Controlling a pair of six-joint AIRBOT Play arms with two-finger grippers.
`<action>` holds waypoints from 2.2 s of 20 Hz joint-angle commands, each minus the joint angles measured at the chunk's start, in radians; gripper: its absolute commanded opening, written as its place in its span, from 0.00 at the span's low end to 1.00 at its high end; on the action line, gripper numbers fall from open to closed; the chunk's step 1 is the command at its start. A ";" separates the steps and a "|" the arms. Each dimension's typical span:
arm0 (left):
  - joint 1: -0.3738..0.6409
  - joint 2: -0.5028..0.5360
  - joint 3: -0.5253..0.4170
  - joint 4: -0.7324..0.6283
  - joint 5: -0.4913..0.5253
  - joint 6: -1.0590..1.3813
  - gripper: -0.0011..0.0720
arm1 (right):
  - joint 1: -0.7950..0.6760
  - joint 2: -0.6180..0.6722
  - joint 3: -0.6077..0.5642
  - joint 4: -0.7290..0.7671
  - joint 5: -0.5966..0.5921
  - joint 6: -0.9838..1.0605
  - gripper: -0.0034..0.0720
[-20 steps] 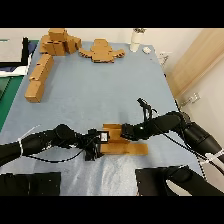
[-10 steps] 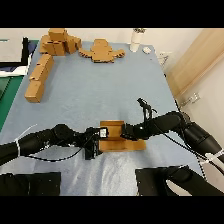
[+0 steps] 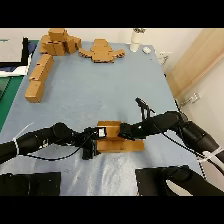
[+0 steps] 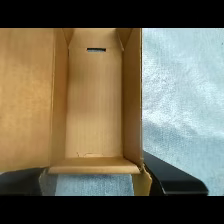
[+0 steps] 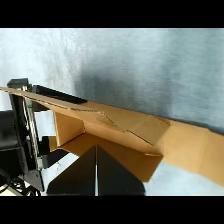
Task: Fold the box.
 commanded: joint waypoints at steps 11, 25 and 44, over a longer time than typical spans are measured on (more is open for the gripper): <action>0.003 0.000 0.000 0.007 -0.009 -0.006 0.86 | 0.000 -0.286 0.062 0.039 0.169 -0.232 0.05; 0.003 0.000 0.000 0.003 -0.009 -0.006 0.86 | 0.002 -0.322 0.061 0.038 0.144 -0.386 0.05; 0.003 0.000 0.000 0.003 -0.009 -0.006 0.86 | 0.033 0.213 -0.061 -0.307 -0.301 -0.859 0.85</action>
